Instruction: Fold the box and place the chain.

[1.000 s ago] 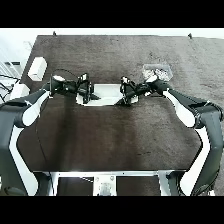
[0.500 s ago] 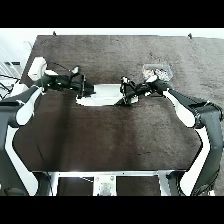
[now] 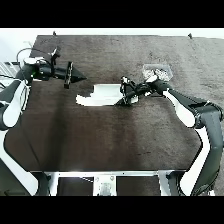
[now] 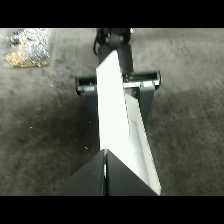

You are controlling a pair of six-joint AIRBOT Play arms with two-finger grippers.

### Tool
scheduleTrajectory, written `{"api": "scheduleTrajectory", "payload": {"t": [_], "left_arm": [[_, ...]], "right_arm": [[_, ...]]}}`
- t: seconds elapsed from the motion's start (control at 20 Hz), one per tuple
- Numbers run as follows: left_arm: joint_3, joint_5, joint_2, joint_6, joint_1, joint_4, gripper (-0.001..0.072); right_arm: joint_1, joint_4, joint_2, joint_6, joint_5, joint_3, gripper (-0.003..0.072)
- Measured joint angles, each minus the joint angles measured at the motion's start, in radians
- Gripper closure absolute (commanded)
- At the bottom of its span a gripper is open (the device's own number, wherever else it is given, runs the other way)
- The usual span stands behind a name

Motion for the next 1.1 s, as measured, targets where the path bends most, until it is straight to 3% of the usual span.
{"api": "scheduleTrajectory", "payload": {"t": [0.25, 0.45, 0.75, 1.1], "left_arm": [[-0.116, 0.145, 0.176, -0.032, -0.074, 0.065, 0.0697], [-0.219, 0.226, 0.232, -0.056, -0.149, 0.148, 0.0696], [-0.329, 0.373, 0.238, -0.091, -0.229, 0.198, 0.0696], [-0.333, 0.548, 0.198, -0.114, -0.262, 0.217, 0.0696]], "right_arm": [[0.000, 0.000, 0.000, 0.000, 0.001, 0.000, 0.0259], [0.000, 0.000, 0.000, 0.000, 0.001, 0.000, 0.0259], [0.000, 0.000, 0.000, 0.000, 0.001, 0.000, 0.0259], [0.000, 0.000, 0.000, 0.000, 0.001, 0.000, 0.0259]]}}
